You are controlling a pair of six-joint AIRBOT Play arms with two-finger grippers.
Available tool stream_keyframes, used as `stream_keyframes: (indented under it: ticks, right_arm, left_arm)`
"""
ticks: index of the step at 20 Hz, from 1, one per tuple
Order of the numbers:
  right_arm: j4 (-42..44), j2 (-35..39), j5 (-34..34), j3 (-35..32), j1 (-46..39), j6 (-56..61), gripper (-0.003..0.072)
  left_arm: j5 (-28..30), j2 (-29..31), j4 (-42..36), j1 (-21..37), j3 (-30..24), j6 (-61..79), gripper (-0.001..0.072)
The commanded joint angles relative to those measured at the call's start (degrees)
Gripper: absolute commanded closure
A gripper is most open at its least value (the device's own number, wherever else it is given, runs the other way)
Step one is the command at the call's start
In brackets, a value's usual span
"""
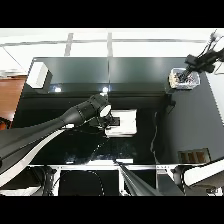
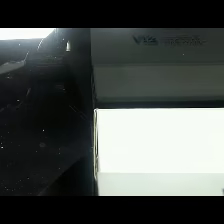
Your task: Fold the box and place the chain.
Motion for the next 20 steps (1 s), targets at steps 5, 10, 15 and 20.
stream_keyframes:
  ticks: [5,10,15,20]
  right_arm:
    - [3.28,23.28,1.95,-0.09,1.77,-12.7,0.0676]
    - [5.62,35.56,3.1,-0.09,4.33,-14.21,0.0677]
    - [5.7,42.66,7.3,-0.09,11.04,-14.14,0.0677]
    - [9.29,46.9,15.8,-0.09,18.16,-13.0,0.0676]
  left_arm:
    - [0.04,0.0,0.02,0.07,0.02,0.02,0.0685]
    - [0.02,0.0,0.02,0.07,0.02,0.02,0.0685]
    - [0.04,0.0,0.02,0.04,0.02,0.02,0.0685]
    - [0.02,0.0,0.02,0.07,0.02,0.02,0.0685]
